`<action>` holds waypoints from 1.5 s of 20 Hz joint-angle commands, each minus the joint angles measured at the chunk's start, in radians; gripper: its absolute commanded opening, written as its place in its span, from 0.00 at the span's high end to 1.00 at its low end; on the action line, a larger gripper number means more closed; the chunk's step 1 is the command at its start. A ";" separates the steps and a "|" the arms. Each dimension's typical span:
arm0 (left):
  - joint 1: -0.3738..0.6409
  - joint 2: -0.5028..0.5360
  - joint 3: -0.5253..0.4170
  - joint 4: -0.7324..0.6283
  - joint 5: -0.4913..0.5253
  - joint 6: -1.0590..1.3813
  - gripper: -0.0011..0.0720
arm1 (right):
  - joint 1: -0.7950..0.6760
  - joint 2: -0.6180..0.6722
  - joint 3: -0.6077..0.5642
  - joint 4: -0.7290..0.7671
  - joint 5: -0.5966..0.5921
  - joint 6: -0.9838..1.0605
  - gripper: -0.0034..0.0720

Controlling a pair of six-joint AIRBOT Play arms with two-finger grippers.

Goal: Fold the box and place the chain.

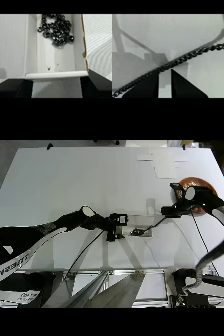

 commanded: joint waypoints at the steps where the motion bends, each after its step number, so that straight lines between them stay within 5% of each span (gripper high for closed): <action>1: 0.000 0.000 0.000 0.000 0.000 0.000 0.70 | 0.000 -0.011 -0.001 -0.005 0.007 0.000 0.82; 3: 0.000 0.000 0.000 0.000 0.000 0.000 0.70 | 0.000 -0.011 -0.001 -0.005 0.018 -0.005 0.93; 8: 0.000 0.000 0.000 0.000 0.000 0.000 0.70 | 0.000 0.033 -0.001 -0.007 0.112 -0.039 0.93; 13: 0.000 0.000 0.000 0.000 0.000 0.000 0.70 | 0.000 0.258 -0.004 0.027 0.196 -0.039 0.93; 23: 0.000 0.000 0.000 0.000 0.000 0.000 0.70 | 0.000 0.860 -0.054 0.418 0.365 -0.108 0.93; 30: 0.000 0.000 0.000 0.000 0.000 0.000 0.70 | 0.000 0.911 -0.055 0.718 0.299 -0.142 0.93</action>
